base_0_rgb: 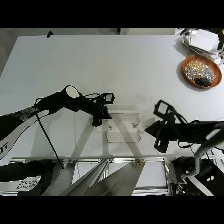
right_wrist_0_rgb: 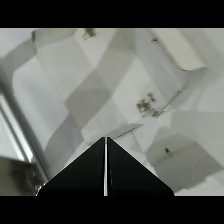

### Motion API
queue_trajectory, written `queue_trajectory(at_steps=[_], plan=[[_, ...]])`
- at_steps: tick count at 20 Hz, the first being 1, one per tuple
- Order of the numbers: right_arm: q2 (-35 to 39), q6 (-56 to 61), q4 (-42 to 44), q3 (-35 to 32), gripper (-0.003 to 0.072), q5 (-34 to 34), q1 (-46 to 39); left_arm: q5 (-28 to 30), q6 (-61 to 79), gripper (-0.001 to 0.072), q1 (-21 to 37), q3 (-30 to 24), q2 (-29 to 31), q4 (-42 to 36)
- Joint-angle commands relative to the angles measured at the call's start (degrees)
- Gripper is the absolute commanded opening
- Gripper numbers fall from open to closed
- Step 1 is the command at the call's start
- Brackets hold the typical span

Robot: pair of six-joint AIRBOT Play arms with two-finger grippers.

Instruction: Fold the box and place the chain.

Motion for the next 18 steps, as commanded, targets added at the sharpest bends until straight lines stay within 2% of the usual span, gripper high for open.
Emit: queue_trajectory(at_steps=[1, 3, 5, 6, 7, 8, 11, 13, 18], plan=[[-9.16, -15.74, 2.93, -0.74, 0.0009, 4.2, 0.07, 0.0, 0.02, 0.0013, 0.0, 0.04, -0.04, 0.02], [-12.46, -15.76, 1.92, -1.07, 0.0009, 2.4, 0.11, 0.02, 0.02, 0.0013, 0.0, 0.04, -0.04, 0.0], [-12.66, -15.69, -3.19, -1.57, 0.0016, -3.34, 2.86, 0.0, 0.02, 0.0013, 0.0, 0.04, -0.04, 0.0], [-12.31, -15.69, -5.9, -1.75, 0.0187, -6.32, 4.66, 0.0, 0.02, 0.0013, 0.0, 0.04, -0.04, 0.0], [-12.02, -15.65, -8.48, -1.99, 0.0549, -9.03, 6.8, -0.02, 0.02, 0.0013, 0.0, 0.04, -0.04, 0.0], [-11.74, -15.65, -10.16, -2.56, 0.0711, -12.0, 9.03, -0.04, 0.02, 0.0013, 0.0, 0.04, -0.04, 0.0], [-11.32, -15.69, -11.02, -7.26, 0.0708, -23.12, 15.87, -0.04, 0.02, 0.0013, -0.02, 0.04, -0.04, -0.02], [-11.32, -15.67, -12.37, -10.84, 0.0708, -28.04, 18.75, -0.02, 0.02, 0.0013, -0.02, 0.02, -0.04, 0.0], [-11.32, -14.53, -12.48, -13.38, 0.0701, -30.45, 20.52, -0.04, 0.02, 0.0013, -0.02, 0.04, -0.04, -0.02]])
